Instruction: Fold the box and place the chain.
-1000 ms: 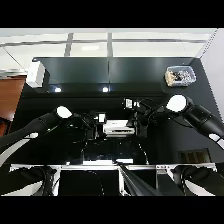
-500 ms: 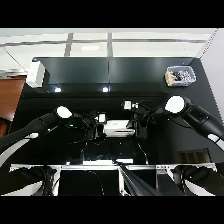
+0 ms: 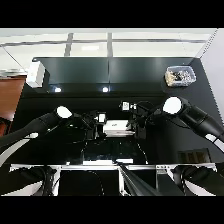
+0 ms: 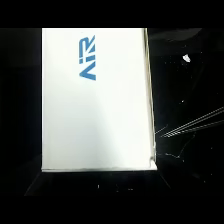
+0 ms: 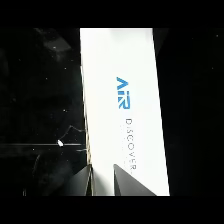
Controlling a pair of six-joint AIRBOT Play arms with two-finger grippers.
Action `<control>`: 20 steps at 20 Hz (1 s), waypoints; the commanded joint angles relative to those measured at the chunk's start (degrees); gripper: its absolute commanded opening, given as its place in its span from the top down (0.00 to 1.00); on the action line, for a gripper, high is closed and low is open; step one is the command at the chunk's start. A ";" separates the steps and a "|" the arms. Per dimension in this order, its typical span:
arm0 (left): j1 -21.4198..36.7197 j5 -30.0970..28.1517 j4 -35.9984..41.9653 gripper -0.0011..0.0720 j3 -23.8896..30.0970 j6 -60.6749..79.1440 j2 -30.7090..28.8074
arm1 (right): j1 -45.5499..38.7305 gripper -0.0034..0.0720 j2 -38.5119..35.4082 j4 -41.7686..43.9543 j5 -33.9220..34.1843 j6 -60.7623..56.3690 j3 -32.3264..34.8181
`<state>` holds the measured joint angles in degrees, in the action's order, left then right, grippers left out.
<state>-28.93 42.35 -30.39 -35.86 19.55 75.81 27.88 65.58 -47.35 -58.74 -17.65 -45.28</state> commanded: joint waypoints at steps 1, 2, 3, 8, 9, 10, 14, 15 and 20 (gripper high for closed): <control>-0.02 -0.04 0.00 0.46 0.00 -0.07 0.02 | 0.02 0.72 0.13 -0.17 0.37 -0.20 0.00; -0.02 -0.04 0.00 0.46 0.00 -0.07 0.02 | 0.02 0.72 0.33 -0.57 0.57 -0.57 0.00; -0.02 -0.04 0.00 0.46 0.00 -0.07 0.02 | 0.02 0.73 0.52 -0.90 0.59 -1.03 0.00; -0.02 -0.04 0.00 0.46 0.00 -0.04 0.02 | 0.02 0.73 0.70 -0.98 0.90 -1.27 0.00; -0.02 -0.04 0.00 0.46 0.00 -0.07 0.02 | 0.02 0.73 0.70 -1.01 0.92 -1.81 0.00; -0.02 -0.04 0.00 0.46 0.00 -0.07 0.02 | 0.04 0.73 0.70 -1.29 0.83 -2.14 0.00; -0.02 -0.04 0.00 0.46 0.00 -0.07 0.02 | 0.00 0.73 0.61 -1.75 0.20 -2.32 -0.04; -0.02 -0.04 0.00 0.46 0.00 -0.07 0.02 | 0.00 0.73 0.24 -1.77 0.24 -2.32 -0.07; -0.02 -0.04 0.00 0.46 0.00 -0.04 0.02 | -0.02 0.73 -3.63 -1.77 0.24 -4.04 -0.07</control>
